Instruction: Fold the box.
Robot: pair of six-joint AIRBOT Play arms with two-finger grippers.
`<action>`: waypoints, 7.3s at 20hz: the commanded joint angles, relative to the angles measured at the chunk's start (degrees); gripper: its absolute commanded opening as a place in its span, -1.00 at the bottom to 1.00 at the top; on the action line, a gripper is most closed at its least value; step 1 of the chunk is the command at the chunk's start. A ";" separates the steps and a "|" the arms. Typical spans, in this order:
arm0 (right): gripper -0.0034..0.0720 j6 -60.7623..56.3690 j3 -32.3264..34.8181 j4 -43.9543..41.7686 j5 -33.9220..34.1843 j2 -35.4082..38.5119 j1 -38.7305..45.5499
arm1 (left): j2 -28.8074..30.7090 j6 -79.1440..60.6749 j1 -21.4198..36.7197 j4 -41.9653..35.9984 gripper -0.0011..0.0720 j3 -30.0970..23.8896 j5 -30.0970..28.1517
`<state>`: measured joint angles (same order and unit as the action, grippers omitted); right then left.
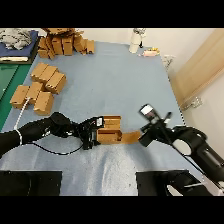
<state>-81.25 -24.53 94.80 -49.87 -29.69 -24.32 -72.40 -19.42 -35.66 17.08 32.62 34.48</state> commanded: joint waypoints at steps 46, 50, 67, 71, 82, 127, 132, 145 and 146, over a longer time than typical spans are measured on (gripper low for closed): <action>0.23 -5.81 -1.97 -40.68 3.96 -17.99 3.61 | -0.04 -0.07 -0.02 0.04 0.34 0.04 0.00; 0.20 -24.68 -8.66 -22.91 1.49 -23.12 -6.03 | -0.02 -0.07 -0.02 0.04 0.34 0.04 0.00; 0.18 -56.87 -22.21 -8.15 -13.81 -37.62 -19.45 | -0.04 -0.07 0.04 0.07 0.34 0.04 -0.04; 0.18 -60.02 -26.32 -6.82 -14.86 -40.85 -21.84 | -0.04 -0.07 0.04 0.07 0.34 0.04 -0.07; -0.52 -60.37 -28.11 -0.50 -18.58 -45.97 -21.75 | -0.04 -0.07 0.04 0.07 0.34 0.04 -0.04; -0.91 33.64 -17.77 -80.96 -8.70 -48.92 20.57 | -0.04 -0.07 0.04 0.07 0.34 0.04 -0.02; -0.91 48.00 -18.25 -81.44 -23.67 -51.69 18.01 | -0.04 -0.07 0.04 0.07 0.34 0.04 -0.02; -0.91 52.35 -15.23 -52.54 3.67 -30.51 -2.62 | -0.04 -0.07 -0.02 0.07 0.34 0.04 0.02; -0.90 52.35 -14.45 -49.75 7.19 -28.41 -5.31 | -0.04 -0.07 -0.02 0.07 0.34 0.04 0.04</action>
<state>-29.54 -40.14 35.90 -53.15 -63.31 -23.99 -72.40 -19.46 -35.66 17.15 32.62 34.50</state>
